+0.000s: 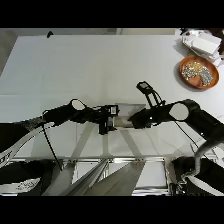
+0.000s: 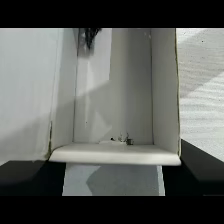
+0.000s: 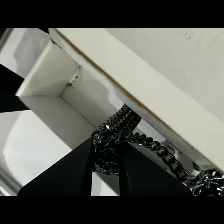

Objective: Fold the box and place the chain.

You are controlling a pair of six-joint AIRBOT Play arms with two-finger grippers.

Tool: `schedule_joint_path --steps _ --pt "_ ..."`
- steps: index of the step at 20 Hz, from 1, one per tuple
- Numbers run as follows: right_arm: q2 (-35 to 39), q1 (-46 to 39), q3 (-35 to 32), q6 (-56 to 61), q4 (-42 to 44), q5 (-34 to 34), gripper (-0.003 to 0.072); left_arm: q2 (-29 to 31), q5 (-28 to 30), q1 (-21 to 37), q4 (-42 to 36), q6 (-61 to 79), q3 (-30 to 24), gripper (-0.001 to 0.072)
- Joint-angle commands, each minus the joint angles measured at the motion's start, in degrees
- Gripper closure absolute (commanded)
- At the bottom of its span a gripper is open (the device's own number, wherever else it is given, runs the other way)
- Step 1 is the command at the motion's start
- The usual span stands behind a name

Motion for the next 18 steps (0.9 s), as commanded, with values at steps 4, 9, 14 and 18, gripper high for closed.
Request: schedule_joint_path --steps 4,9,14,18 --pt "-6.21 1.55 -0.11 0.61 0.11 -2.23 0.0568 0.04 0.0 0.04 0.0 0.0 0.02 0.0233" --pt "-6.16 1.01 2.29 0.9 1.57 3.3 0.0433 0.04 0.02 0.04 0.0 0.0 0.02 0.0233" --pt "-6.12 1.01 7.32 1.01 1.09 7.78 0.034 0.04 0.0 0.04 0.0 0.0 0.02 0.0233" --pt "-4.2 0.66 10.4 1.07 -5.31 15.98 0.0416 0.04 0.02 0.04 0.0 0.0 0.02 0.0233"
